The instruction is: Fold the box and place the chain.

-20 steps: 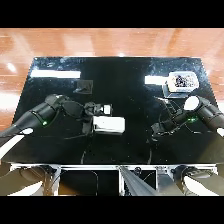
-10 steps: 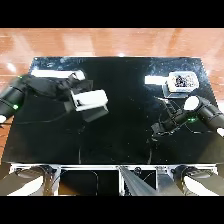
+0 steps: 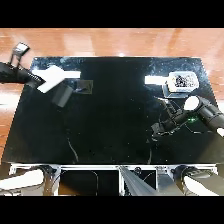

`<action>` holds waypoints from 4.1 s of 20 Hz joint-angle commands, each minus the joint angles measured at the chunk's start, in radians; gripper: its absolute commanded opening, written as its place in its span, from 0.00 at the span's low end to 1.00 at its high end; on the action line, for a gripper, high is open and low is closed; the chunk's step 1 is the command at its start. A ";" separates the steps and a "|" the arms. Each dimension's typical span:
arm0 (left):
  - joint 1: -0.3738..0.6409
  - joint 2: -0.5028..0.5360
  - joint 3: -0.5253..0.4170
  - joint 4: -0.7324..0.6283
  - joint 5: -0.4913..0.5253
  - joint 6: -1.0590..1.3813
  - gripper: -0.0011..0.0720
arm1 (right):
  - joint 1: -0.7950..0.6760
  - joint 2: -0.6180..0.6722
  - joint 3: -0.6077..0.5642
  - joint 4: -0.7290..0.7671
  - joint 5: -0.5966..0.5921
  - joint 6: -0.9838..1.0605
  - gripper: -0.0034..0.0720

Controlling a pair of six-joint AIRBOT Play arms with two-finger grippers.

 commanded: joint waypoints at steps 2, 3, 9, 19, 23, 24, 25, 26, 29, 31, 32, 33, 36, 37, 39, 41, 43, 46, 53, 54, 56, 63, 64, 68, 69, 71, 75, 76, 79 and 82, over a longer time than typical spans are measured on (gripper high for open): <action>0.120 -0.202 0.218 -0.004 -0.001 -0.137 0.04 | -0.001 0.000 0.000 0.000 0.000 0.003 0.38; 0.127 -0.239 0.259 -0.005 0.005 -0.142 0.04 | -0.001 0.000 0.000 0.000 0.000 0.004 0.38; 0.120 -0.397 0.400 -0.005 0.015 -0.143 0.04 | -0.001 0.000 0.000 0.000 -0.020 0.037 0.38; 0.119 -0.418 0.406 0.027 0.011 -0.140 0.04 | 0.000 0.000 0.000 0.000 -0.044 0.056 0.38; 0.120 -0.422 0.406 0.053 0.015 -0.139 0.04 | -0.001 0.000 0.000 0.000 -0.044 0.056 0.38; 0.119 -0.425 0.406 0.052 0.016 -0.139 0.04 | 0.000 0.000 0.000 0.001 -0.044 0.057 0.38; 0.118 -0.428 0.406 0.053 0.019 -0.139 0.04 | -0.001 0.000 0.000 0.001 -0.044 0.061 0.38; 0.117 -0.431 0.406 0.053 0.022 -0.139 0.04 | 0.000 0.000 0.000 0.000 -0.044 0.063 0.38; 0.108 -0.435 0.406 0.054 0.022 -0.139 0.04 | 0.000 0.000 0.000 0.000 -0.044 0.063 0.38; 0.101 -0.435 0.406 0.057 0.019 -0.138 0.04 | 0.000 0.000 0.000 0.000 -0.044 0.064 0.38; 0.098 -0.435 0.406 0.061 0.016 -0.139 0.04 | 0.000 0.000 0.000 0.001 -0.044 0.064 0.38; 0.095 -0.435 0.406 0.068 0.013 -0.139 0.04 | 0.000 0.000 0.000 0.001 -0.044 0.064 0.38; 0.088 -0.435 0.406 0.083 0.010 -0.139 0.04 | 0.000 0.000 0.000 0.000 -0.044 0.064 0.38; 0.088 -0.435 0.406 0.083 0.009 -0.139 0.04 | 0.000 0.000 0.000 0.001 -0.044 0.065 0.38; 0.088 -0.435 0.406 0.083 0.009 -0.139 0.04 | 0.000 0.000 0.000 0.000 -0.044 0.067 0.38; 0.088 -0.435 0.406 0.082 0.008 -0.139 0.20 | 0.000 0.000 0.000 0.000 -0.044 0.068 0.38; 0.085 -0.435 0.406 0.082 -0.006 -0.139 0.73 | 0.000 0.000 0.000 0.000 -0.044 0.068 0.38; 0.082 -0.434 0.417 0.078 -0.021 -0.143 0.87 | 0.000 0.000 0.000 0.000 -0.044 0.070 0.38; 0.079 -0.419 0.486 0.075 0.013 -0.207 0.87 | -0.001 0.000 0.000 -0.001 -0.046 0.075 0.38; 0.076 -0.412 0.496 0.074 0.025 -0.223 0.87 | -0.001 0.000 0.000 -0.001 -0.055 0.075 0.38; 0.069 -0.393 0.521 0.044 0.071 -0.241 0.87 | -0.001 0.000 0.002 -0.004 -0.078 0.074 0.39; -0.005 -0.293 0.598 -0.050 0.326 -0.667 0.04 | -0.001 0.001 0.358 -0.163 -0.074 0.087 0.23; -0.035 -0.250 0.584 -0.043 0.355 -0.665 0.03 | -0.001 0.001 0.441 -0.165 -0.052 0.093 0.11; -0.177 0.079 0.300 -0.028 0.268 -0.630 0.03 | 0.000 0.039 0.600 -0.169 -0.014 0.165 0.11; -0.211 0.195 0.169 -0.027 0.218 -0.625 0.03 | 0.000 0.061 0.595 -0.194 -0.008 0.208 0.11; -0.279 0.409 -0.106 -0.013 0.153 -0.647 0.03 | -0.001 0.133 0.505 -0.277 -0.019 0.282 0.11; -0.371 0.690 -0.562 0.030 0.018 -0.725 0.03 | -0.001 0.254 0.105 -0.405 -0.207 0.469 0.11; -0.372 0.727 -0.632 0.031 0.003 -0.747 0.03 | -0.001 0.249 0.067 -0.406 -0.222 0.469 0.11; -0.370 0.753 -0.707 0.042 -0.002 -0.748 0.04 | -0.001 0.249 0.046 -0.430 -0.201 0.461 0.11; -0.370 0.753 -0.686 0.072 -0.002 -0.748 0.04 | -0.001 0.249 0.046 -0.429 -0.194 0.461 0.11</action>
